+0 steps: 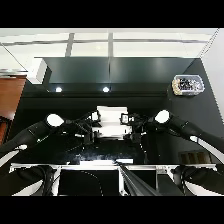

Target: Fold the box and place the chain.

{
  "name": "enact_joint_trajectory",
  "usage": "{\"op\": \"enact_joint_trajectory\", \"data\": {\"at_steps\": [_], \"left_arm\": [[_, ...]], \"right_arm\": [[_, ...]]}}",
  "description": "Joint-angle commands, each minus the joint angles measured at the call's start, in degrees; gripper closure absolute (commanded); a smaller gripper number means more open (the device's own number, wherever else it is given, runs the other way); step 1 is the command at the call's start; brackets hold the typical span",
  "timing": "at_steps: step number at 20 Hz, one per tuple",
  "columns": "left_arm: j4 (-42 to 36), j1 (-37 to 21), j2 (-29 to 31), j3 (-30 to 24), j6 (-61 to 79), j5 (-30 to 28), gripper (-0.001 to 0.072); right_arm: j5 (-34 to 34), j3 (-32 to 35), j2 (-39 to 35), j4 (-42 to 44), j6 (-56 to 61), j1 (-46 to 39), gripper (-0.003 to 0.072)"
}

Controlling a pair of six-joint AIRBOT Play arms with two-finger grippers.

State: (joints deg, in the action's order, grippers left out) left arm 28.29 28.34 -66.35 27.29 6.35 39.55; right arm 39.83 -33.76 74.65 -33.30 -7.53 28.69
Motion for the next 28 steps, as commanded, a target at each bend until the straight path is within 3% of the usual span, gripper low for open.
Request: {"op": "enact_joint_trajectory", "data": {"at_steps": [1,2,4,8,12,15,17,19,21,25,28], "left_arm": [[0.09,0.13,-0.13,0.02,0.28,0.11,0.0425],[0.13,0.13,-0.09,0.02,-0.28,0.31,0.0408],[2.82,-0.39,1.20,0.26,-1.03,1.44,0.0681],[13.40,-8.02,9.55,0.46,-21.73,5.31,0.0681],[26.67,-24.02,17.79,0.44,-45.70,14.91,0.0682],[28.06,-35.01,17.38,-0.31,-65.46,16.65,0.0682],[27.98,-39.47,13.86,-1.03,-80.30,20.31,0.0682],[26.32,-40.09,7.80,-1.05,-79.95,26.67,0.0681],[22.67,-39.32,1.18,-1.07,-76.94,28.92,0.0681],[6.21,-33.57,-7.89,-0.96,-64.46,28.17,0.0682],[3.17,-26.27,-10.03,0.28,-62.20,24.17,0.0681]], "right_arm": [[0.02,0.00,0.02,0.07,0.07,0.04,0.0256],[0.00,-0.02,0.02,0.07,0.07,0.04,0.0256],[0.00,0.00,0.02,0.07,0.07,0.04,0.0256],[0.00,-0.02,0.02,0.09,0.07,0.04,0.0256],[0.00,-0.02,0.02,0.07,0.07,0.04,0.0256],[0.00,-0.02,0.02,0.09,0.07,0.04,0.0256],[0.00,-0.02,0.02,0.07,0.07,0.04,0.0256],[0.00,-0.02,0.02,0.07,0.07,0.04,0.0256],[0.00,-0.02,0.02,0.07,0.04,0.04,0.0256],[0.00,-0.02,0.02,0.07,0.07,0.04,0.0256],[0.00,-0.02,0.02,0.09,0.07,0.04,0.0256]]}}
